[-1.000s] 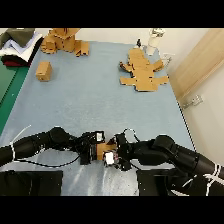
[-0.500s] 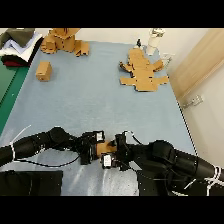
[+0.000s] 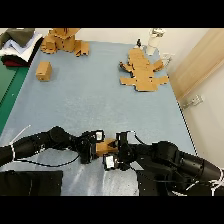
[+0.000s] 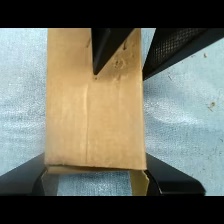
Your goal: Fold the box.
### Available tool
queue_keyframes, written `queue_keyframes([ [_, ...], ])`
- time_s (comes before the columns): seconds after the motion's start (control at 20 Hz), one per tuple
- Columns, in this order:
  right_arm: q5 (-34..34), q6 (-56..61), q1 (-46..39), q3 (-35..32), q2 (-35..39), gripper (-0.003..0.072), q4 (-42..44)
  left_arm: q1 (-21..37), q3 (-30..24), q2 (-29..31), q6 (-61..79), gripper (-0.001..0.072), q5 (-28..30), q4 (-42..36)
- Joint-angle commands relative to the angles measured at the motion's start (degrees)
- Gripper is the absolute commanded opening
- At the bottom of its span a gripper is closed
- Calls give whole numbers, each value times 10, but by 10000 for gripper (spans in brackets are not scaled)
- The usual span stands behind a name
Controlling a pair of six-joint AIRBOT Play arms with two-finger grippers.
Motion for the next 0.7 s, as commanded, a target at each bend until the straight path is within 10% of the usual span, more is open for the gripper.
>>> queue_keyframes([
  [0.0, 0, 0, 0, 0, 3, 280, -3, 0, 0, 0, 1, 458, -2, 1],
  [0.65, -1, 1, 0, 1, 13, 280, -1, 0, 0, 0, 0, 458, -2, 1],
])
